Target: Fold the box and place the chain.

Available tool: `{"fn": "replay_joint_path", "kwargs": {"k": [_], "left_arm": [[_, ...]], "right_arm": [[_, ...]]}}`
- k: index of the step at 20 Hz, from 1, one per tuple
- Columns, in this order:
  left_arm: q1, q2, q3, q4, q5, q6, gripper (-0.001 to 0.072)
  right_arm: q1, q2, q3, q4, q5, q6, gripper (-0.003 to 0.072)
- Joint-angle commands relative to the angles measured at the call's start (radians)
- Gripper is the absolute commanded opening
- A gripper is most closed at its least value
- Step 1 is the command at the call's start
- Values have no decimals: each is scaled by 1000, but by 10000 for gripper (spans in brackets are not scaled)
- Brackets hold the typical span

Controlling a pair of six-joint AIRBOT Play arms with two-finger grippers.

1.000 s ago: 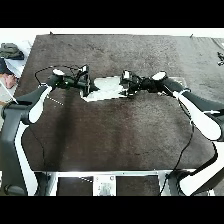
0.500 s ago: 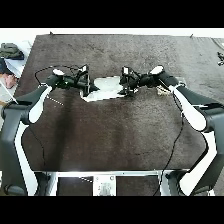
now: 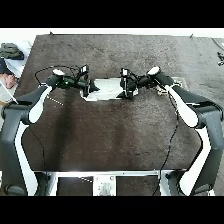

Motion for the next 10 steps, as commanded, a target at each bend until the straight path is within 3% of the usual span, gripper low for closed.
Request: {"fn": "replay_joint_path", "kwargs": {"k": [1, 5, 10], "left_arm": [[0, 0, 1, 0, 3, -1, 13], [0, 0, 1, 0, 3, -1, 13], [0, 0, 1, 0, 3, -1, 13]], "right_arm": [[-1, -13, 5, -6, 20, 5, 558], [0, -19, 14, -6, 27, 6, 544], [-2, -92, 124, -15, 97, 65, 544]]}}
